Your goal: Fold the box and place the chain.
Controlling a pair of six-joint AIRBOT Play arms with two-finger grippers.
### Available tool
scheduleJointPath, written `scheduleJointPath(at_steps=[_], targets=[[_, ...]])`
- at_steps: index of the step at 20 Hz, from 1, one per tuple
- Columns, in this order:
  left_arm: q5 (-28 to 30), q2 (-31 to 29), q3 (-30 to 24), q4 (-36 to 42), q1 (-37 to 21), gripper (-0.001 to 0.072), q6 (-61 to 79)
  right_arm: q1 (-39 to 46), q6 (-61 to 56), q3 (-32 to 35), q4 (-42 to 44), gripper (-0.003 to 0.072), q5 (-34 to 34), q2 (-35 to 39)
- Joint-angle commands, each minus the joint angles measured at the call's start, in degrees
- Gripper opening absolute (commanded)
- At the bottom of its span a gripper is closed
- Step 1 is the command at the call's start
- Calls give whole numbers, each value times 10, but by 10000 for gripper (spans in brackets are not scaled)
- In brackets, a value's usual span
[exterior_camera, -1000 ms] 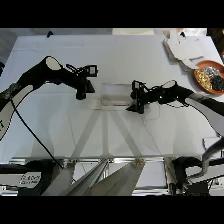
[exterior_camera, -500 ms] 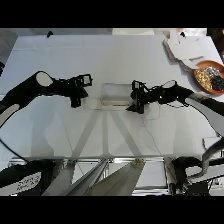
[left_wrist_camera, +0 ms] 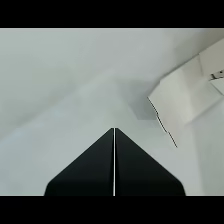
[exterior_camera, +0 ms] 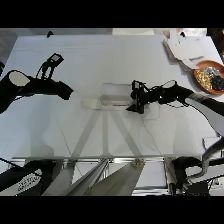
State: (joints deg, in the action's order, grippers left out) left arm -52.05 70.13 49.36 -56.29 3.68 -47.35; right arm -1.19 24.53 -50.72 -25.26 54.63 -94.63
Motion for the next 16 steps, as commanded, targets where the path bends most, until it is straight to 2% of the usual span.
scheduleJointPath(at_steps=[1,6,9,16], targets=[[-26,24,-1,-14,-2,8,-120,0,0,0,0,521,0,0],[-25,74,-1,-39,38,4,-202,0,0,0,0,521,0,0],[-19,84,-1,-63,60,8,-238,0,0,0,0,521,0,0],[-12,89,-1,13,82,6,-236,0,0,0,0,521,0,0]])
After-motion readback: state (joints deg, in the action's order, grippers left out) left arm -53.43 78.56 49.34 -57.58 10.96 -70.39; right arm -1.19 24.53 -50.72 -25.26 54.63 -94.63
